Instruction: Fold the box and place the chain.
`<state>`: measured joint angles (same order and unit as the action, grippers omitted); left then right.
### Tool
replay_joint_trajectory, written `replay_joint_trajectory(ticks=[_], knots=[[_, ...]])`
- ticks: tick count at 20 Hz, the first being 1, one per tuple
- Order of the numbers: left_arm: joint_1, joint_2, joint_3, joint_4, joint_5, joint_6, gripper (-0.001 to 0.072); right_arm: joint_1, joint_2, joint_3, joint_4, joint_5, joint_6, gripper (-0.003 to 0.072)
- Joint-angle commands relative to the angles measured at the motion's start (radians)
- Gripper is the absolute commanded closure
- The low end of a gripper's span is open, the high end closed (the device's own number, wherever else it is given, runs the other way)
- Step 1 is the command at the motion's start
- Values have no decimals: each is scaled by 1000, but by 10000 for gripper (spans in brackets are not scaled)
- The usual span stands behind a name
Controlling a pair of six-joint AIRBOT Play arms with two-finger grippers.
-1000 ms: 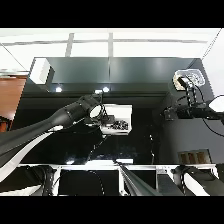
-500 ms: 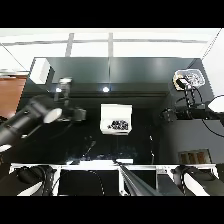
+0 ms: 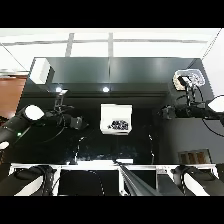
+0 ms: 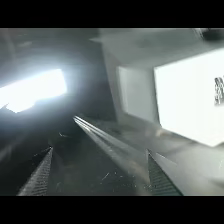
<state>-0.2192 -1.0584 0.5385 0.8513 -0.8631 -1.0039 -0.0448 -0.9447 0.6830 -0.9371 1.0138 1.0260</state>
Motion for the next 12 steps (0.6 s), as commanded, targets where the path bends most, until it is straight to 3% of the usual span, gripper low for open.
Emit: replay_joint_trajectory(ticks=[1, 5, 7, 12], knots=[[-46, -83, -14, -145, 27, 650, 4, 1, 0, 0, 10, -6, 2, 343], [-126, -85, -6, -146, 124, 967, 6, 1, 0, 0, 14, 2, 3, 343], [-129, -101, 8, -211, 150, 1052, 6, 1, 0, 0, 21, 2, 3, 343], [-127, -203, 84, -261, 1, 1273, 3, 2, 0, 0, 24, 2, 3, 343]])
